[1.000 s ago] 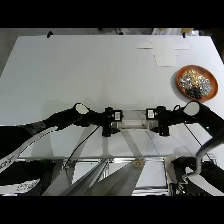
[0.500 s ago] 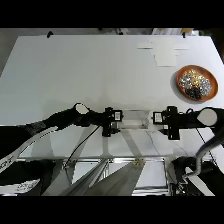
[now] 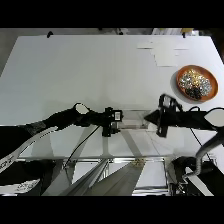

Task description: Fold the box and place the chain.

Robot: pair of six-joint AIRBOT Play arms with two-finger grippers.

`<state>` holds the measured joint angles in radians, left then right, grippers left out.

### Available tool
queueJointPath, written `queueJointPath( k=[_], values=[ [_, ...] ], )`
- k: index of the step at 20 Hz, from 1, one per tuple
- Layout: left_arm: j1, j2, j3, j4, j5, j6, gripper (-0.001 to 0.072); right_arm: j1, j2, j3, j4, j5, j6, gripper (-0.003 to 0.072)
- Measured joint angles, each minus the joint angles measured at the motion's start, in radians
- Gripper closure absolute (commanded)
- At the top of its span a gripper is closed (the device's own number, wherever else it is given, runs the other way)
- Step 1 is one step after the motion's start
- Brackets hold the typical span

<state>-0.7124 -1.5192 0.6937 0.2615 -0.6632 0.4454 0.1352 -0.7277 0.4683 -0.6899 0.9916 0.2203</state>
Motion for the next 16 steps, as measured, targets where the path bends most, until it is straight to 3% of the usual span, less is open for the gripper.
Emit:
queueJointPath(
  k=[6, 11, 16],
  values=[
    [0.0, 0.0, 0.0, 0.0, 0.0, 0.0, 0.0435, 0.0, -0.204, 0.0, 0.119, -0.311, 0.207, 0.0671],
    [0.0, 0.0, 0.0, 0.0, 0.0, 0.0, 0.0435, 0.0, -0.319, 0.0, 0.121, -0.362, 0.323, 0.067],
    [0.0, 0.0, 0.0, 0.0, 0.0, 0.0, 0.0435, 0.0, -0.344, 0.003, 0.109, -0.328, 0.371, 0.067]
  ],
)
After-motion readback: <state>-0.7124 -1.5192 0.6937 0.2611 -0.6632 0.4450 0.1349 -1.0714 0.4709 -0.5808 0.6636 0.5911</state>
